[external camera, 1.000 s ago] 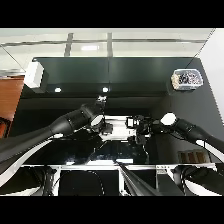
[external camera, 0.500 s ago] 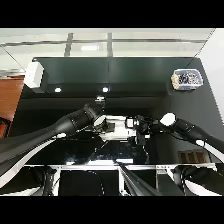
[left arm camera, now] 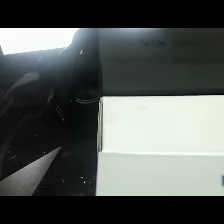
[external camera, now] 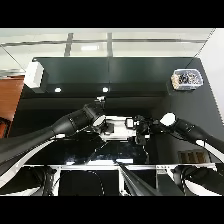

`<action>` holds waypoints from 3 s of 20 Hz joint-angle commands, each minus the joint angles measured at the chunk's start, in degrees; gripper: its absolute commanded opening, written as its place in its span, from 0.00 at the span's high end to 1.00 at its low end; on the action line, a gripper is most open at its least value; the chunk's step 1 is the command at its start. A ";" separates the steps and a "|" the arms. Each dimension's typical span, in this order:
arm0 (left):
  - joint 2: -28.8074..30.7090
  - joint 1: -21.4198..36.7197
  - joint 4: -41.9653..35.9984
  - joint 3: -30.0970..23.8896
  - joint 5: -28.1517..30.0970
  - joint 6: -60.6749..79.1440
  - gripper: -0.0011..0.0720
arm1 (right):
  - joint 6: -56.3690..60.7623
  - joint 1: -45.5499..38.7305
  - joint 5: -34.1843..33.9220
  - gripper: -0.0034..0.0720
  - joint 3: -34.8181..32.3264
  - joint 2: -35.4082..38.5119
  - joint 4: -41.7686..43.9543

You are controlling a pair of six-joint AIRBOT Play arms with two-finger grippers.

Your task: Fold the box and place the chain.

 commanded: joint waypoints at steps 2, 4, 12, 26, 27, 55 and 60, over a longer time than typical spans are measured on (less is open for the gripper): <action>1.40 1.64 -0.33 0.02 0.35 -0.13 0.23 | 0.13 0.02 -0.02 0.66 0.02 0.00 0.11; 1.38 1.90 -1.86 -0.59 1.68 -0.13 0.23 | 0.13 0.02 -0.02 0.66 0.02 0.00 0.11; 1.18 1.90 -4.22 -3.23 5.81 0.13 0.63 | 0.13 0.02 -0.02 0.66 0.02 0.00 0.09; 1.20 1.88 -3.17 -3.15 5.42 3.58 0.95 | 3.61 0.00 2.95 0.06 0.09 3.65 -5.20; 1.18 1.86 -3.13 -3.15 4.74 3.61 0.95 | 4.24 0.00 3.89 0.06 0.09 4.92 -6.51; 1.18 1.90 -3.34 -3.17 4.66 4.20 0.95 | 6.73 3.63 0.72 0.70 -0.04 4.66 5.33; 1.18 1.90 -3.34 -3.17 4.57 4.17 0.95 | 10.95 3.08 -0.09 0.68 -0.11 3.63 5.73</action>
